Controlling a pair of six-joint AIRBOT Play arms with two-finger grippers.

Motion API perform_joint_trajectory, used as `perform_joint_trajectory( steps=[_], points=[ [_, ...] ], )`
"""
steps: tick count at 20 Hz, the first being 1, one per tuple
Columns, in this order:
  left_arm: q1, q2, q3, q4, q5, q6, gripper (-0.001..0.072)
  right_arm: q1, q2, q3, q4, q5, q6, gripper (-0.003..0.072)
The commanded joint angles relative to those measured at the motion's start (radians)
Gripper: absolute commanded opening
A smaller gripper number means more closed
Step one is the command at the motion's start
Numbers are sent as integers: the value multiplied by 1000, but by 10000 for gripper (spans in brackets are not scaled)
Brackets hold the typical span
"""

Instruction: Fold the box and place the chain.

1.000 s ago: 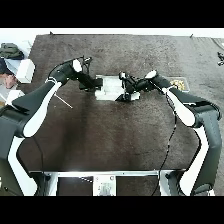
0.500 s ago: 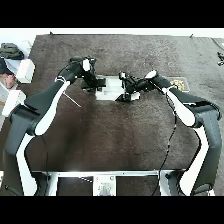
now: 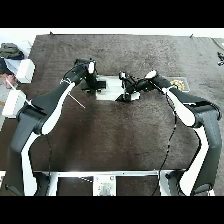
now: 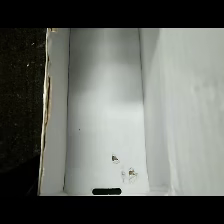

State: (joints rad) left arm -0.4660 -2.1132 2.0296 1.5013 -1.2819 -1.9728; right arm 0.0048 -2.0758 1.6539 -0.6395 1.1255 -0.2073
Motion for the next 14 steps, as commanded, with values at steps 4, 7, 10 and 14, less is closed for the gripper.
perform_joint_trajectory(
  steps=[4,7,10,14],
  points=[
    [-24,-4,3,81,13,-18,300,0,0,1,0,0,0,210],
    [-38,-6,3,105,18,-20,232,0,0,1,0,0,0,210],
    [-38,-10,3,113,6,-39,201,0,0,1,0,0,0,210],
    [-38,-13,3,114,-2,-43,13,0,0,1,0,0,0,209]
  ],
)
